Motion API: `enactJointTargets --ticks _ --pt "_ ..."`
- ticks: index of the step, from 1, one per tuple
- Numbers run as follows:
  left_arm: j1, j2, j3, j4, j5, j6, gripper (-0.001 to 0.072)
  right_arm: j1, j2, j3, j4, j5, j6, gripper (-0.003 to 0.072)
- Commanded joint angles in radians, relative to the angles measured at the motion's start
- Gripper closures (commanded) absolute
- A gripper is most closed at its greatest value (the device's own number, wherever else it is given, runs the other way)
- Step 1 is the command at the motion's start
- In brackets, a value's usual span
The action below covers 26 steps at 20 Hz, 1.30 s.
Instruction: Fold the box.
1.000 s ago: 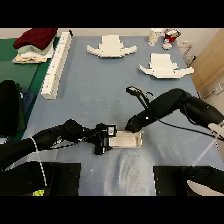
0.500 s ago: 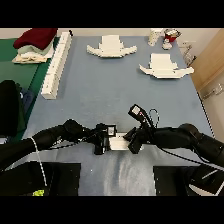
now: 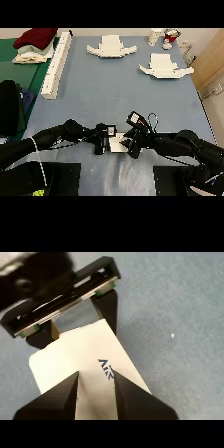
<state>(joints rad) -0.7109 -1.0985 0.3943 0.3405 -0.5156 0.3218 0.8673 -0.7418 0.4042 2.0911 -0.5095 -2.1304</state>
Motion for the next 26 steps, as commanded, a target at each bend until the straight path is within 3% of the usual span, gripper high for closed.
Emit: enactJointTargets --ticks 1,2,4,14,16,17,26 --pt "0.0 0.001 0.0 0.0 0.0 0.0 0.0267 0.003 0.001 0.059 -0.084 -0.135 -0.144 0.0224" --pt "0.0 0.001 0.0 0.0 0.0 0.0 0.0267 0.003 0.001 0.067 -0.123 -0.154 -0.169 0.0145" --pt "0.0 0.0 0.0 0.0 0.0 0.0 0.0267 0.004 0.0 0.068 -0.165 -0.156 -0.216 0.0096" --pt "0.0 0.001 0.0 0.0 0.0 0.0 0.0267 0.011 -0.085 0.068 -0.159 -0.101 -0.447 0.0101" --pt "0.0 0.001 0.0 0.0 0.0 0.0 0.0267 0.011 -0.084 0.071 -0.159 -0.097 -0.472 0.0115" --pt "0.0 0.001 0.0 0.0 0.0 0.0 0.0267 0.011 -0.081 0.072 -0.159 -0.098 -0.472 0.0167" --pt "0.0 0.001 0.0 0.0 0.0 0.0 0.0267 0.013 -0.006 0.072 -0.21 -0.07 -0.472 0.017"
